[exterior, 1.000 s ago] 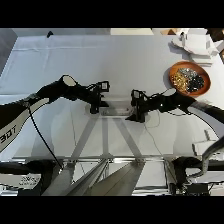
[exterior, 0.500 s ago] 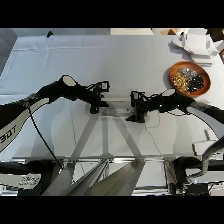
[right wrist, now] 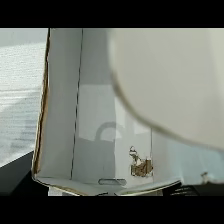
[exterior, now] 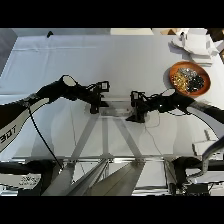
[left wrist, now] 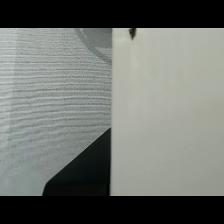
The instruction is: Fold the box and place the chain.
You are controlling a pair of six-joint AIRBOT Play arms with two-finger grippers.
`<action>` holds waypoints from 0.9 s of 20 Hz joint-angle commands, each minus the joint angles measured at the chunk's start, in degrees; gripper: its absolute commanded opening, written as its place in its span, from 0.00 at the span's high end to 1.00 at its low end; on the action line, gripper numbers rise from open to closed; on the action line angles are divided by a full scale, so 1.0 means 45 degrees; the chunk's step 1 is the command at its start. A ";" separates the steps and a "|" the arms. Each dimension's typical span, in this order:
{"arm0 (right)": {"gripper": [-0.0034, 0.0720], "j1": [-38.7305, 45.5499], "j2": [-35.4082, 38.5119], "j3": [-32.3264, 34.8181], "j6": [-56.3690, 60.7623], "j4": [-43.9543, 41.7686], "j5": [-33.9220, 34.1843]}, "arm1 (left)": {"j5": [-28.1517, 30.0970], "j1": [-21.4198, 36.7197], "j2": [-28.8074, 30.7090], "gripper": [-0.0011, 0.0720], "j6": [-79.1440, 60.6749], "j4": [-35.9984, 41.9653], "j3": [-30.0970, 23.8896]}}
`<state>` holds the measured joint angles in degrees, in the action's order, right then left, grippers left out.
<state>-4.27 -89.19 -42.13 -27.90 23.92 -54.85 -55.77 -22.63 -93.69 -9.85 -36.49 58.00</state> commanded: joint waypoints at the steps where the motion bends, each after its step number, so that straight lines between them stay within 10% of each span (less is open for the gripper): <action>1: 0.03 -0.0015 -0.0010 -0.0015 0.0005 0.0005 -0.0015 | 0.0010 0.0005 0.0005 0.97 0.0000 0.0000 0.0000; 5: 0.12 -0.0010 -0.0010 -0.0015 -0.0005 0.0005 0.0053 | 0.0010 0.0005 0.0005 0.97 0.0000 0.0000 0.0000; 8: 0.41 -0.0015 -0.0010 -0.0015 -0.0005 0.0010 0.0044 | 0.0005 0.0005 0.0005 0.97 0.0000 0.0000 0.0000; 18: 0.43 -0.0010 -0.0010 -0.0015 -0.0005 0.0005 0.0044 | 0.0010 0.0005 0.0005 0.97 0.0000 0.0000 0.0000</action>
<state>-4.27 -89.19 -42.15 -27.92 23.94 -54.68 -55.77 -22.65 -93.69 -9.85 -36.49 58.00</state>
